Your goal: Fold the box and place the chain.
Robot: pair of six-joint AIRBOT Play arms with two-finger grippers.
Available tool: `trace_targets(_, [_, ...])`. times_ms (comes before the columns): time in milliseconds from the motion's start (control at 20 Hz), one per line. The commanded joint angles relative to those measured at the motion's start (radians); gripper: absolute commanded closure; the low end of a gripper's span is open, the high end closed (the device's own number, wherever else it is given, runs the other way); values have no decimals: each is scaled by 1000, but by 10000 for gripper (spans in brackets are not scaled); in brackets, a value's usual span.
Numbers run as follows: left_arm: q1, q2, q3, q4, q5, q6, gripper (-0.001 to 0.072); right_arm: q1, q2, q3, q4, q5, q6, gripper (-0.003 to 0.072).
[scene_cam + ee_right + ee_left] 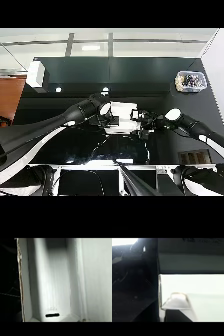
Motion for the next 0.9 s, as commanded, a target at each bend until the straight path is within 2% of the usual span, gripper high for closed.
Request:
trace_targets(0, [1, -1, 0, 14, -13, -3, 681, 0, -1, 0, 4, -56, -1, 502])
trace_targets(500, [1, -1, 0, 13, -13, -3, 681, 0, -1, 0, 2, -15, -1, 493])
trace_targets(550, [1, -1, 0, 13, -13, -3, 681, 0, -1, 0, 2, -15, 0, 354])
trace_targets(600, [1, -1, 0, 14, -13, -3, 681, 0, 0, 0, 4, -16, 0, 144])
trace_targets(650, [1, -1, 0, 14, -13, -3, 681, 0, 0, 0, 2, -16, 5, 20])
trace_targets(850, [1, -1, 0, 17, -18, -3, 681, -1, 27, 0, -43, -7, 55, 22])
